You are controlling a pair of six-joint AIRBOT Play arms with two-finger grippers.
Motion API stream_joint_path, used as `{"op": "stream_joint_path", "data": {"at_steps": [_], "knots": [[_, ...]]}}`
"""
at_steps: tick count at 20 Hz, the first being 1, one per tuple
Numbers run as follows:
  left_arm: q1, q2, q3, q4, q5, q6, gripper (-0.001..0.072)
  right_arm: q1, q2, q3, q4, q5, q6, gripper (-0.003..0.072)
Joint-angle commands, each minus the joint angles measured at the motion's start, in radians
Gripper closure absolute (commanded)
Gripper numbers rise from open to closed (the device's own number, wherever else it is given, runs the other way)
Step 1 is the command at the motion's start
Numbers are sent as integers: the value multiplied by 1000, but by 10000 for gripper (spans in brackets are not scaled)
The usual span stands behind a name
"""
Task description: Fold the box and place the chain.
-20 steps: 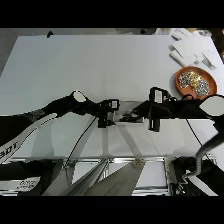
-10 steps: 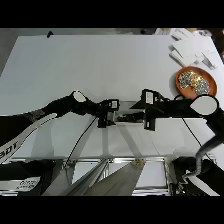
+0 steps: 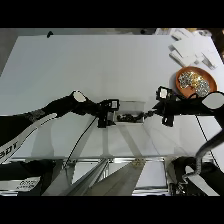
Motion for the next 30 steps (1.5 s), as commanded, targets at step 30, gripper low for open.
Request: {"op": "stream_joint_path", "data": {"at_steps": [30], "knots": [[0,1,0,0,0,0,570,76,36,-31,76,57,22,668]]}}
